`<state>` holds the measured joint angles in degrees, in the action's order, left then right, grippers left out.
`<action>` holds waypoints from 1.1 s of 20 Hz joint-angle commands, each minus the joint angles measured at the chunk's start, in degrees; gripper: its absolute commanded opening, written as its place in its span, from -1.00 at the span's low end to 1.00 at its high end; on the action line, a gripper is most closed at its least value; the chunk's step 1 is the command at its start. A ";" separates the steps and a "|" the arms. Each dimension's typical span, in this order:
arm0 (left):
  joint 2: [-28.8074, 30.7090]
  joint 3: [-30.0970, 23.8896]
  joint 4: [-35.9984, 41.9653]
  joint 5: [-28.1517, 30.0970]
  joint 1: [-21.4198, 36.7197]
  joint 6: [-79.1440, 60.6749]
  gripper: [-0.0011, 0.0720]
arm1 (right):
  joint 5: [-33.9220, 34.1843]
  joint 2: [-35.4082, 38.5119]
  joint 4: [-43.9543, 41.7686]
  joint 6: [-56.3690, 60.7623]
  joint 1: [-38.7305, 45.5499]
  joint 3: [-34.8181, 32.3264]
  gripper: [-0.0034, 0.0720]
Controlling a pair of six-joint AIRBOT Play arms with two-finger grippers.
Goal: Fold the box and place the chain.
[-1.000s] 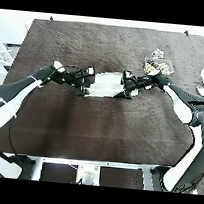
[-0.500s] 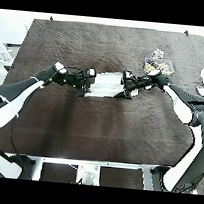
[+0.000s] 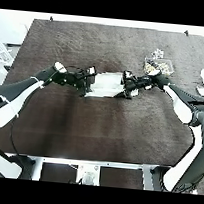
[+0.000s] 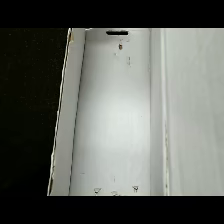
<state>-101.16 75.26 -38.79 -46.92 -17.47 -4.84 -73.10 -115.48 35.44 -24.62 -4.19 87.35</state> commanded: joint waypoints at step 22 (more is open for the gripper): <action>-1.88 0.04 3.23 8.57 -3.28 -5.75 -0.40 | 0.00 0.00 -0.02 0.00 0.00 -0.02 0.63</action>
<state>-102.96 75.26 -35.51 -39.94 -20.69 -9.08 -72.90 -115.48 35.31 -24.58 -4.16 87.35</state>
